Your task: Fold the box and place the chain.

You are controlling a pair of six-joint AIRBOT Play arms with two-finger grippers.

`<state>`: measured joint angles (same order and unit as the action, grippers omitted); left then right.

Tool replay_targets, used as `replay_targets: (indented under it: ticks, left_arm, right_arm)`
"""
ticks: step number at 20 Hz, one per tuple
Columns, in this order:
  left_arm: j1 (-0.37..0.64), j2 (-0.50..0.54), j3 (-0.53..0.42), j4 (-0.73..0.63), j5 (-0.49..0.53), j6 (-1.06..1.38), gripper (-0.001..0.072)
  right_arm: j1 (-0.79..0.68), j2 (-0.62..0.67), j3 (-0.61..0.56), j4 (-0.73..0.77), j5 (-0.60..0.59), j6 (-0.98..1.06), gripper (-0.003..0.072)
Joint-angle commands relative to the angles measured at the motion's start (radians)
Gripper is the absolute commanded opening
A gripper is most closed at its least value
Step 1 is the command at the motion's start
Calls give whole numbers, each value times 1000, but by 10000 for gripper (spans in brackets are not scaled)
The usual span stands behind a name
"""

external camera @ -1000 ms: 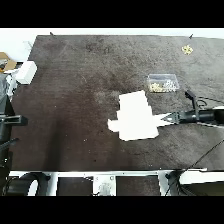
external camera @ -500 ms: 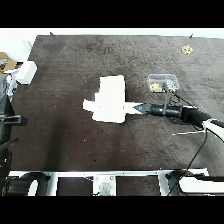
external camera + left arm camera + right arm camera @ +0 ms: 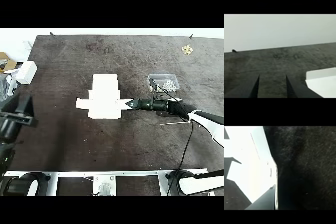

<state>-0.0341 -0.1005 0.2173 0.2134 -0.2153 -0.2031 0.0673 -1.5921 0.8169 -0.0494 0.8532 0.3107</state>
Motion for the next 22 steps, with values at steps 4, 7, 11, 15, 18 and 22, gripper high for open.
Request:
replay_targets:
  ticks: [4, 7, 11, 15, 18, 22]
  left_arm:
    - [0, -516, 277, -8, -298, -55, 366]
    - [0, -830, 478, -3, -517, -82, 419]
    - [0, -1240, 836, 109, -784, -211, 414]
    - [0, -1593, 1255, 370, -1087, -428, 414]
    - [-3, -1799, 1501, 402, -1247, -486, 414]
    - [-28, -1956, 1647, 416, -1288, -521, 414]
  right_arm:
    - [6, -18, 20, -18, -23, -4, 4]
    - [6, -18, 20, -18, -19, -4, 4]
    - [6, -18, 20, -30, -20, -5, 4]
    - [6, -18, 20, -37, -24, -5, 4]
    - [3, -18, 20, -37, -24, -5, 4]
    - [-16, -18, 20, -38, -23, -5, 4]
